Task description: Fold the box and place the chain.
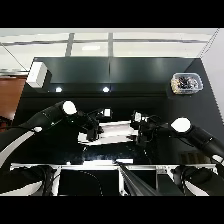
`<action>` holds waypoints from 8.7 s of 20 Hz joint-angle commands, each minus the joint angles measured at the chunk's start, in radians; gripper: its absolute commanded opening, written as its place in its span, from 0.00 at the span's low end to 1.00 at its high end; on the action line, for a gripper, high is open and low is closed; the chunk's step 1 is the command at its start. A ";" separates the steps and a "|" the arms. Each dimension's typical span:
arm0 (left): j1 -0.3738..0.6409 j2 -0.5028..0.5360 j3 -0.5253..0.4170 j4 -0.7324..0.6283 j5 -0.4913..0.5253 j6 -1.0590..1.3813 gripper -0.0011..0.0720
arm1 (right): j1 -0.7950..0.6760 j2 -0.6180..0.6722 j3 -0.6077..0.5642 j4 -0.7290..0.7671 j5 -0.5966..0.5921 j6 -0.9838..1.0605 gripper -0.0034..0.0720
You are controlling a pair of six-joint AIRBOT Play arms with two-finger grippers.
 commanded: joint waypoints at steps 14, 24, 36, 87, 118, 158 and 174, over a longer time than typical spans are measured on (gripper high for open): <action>0.000 0.000 0.005 0.000 0.002 0.000 0.05 | 0.033 -0.100 0.009 -0.095 0.041 -0.146 0.88; -0.001 0.000 0.005 0.000 0.001 0.000 0.05 | 0.068 -0.151 0.009 -0.097 -0.008 -0.160 0.88; -0.001 0.000 0.005 0.000 0.000 0.000 0.05 | 0.068 -0.180 0.009 -0.098 -0.026 -0.171 0.88; -0.061 0.093 -0.094 -0.047 0.248 -0.644 0.05 | 0.068 -0.183 0.009 -0.098 -0.060 -0.171 0.30; 0.003 0.287 -0.246 -0.016 0.083 0.053 0.94 | 0.068 -0.183 0.009 -0.098 -0.071 -0.171 0.30; -0.031 0.196 -0.246 -0.184 0.183 0.052 0.43 | 0.068 -0.183 0.009 -0.098 -0.071 -0.170 0.30; -0.031 0.196 -0.246 -0.235 0.179 0.087 0.45 | 0.068 -0.183 0.009 -0.098 -0.074 -0.171 0.30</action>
